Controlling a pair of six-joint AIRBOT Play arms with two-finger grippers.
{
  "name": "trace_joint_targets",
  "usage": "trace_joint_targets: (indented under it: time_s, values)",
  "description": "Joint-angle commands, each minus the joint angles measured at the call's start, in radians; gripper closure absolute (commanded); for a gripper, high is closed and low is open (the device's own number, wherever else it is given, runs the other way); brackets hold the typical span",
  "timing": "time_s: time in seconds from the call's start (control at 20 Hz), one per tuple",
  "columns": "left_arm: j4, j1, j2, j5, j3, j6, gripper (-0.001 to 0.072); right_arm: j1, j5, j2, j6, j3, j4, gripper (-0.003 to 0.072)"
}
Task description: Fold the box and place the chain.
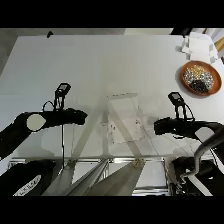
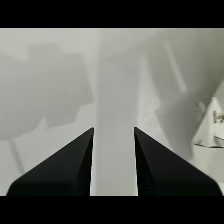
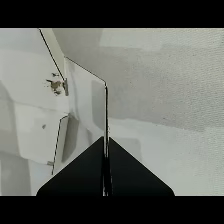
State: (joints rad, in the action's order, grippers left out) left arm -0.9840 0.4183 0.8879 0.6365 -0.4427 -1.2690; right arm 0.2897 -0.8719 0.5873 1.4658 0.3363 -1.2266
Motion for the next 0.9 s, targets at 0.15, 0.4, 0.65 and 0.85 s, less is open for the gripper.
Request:
trace_joint_targets:
  time_s: [0.15,0.4,0.65,0.85]
  values:
    - [0.417,-0.014,0.228,0.125,-0.192,0.607,0.0418,0.001,0.002,-0.001,0.000,-0.001,-0.017,0.0676]
    - [0.485,-0.015,0.485,0.293,-0.338,0.777,0.0289,0.001,0.002,-0.001,0.000,-0.001,-0.034,0.0676]
    - [0.726,-0.014,0.556,0.294,-0.338,1.041,0.0273,0.001,-0.002,-0.001,0.000,-0.001,-0.034,0.0676]
    - [0.765,-0.015,0.573,0.261,-0.338,1.088,0.0274,0.001,-0.003,-0.001,0.000,-0.001,-0.034,0.0676]
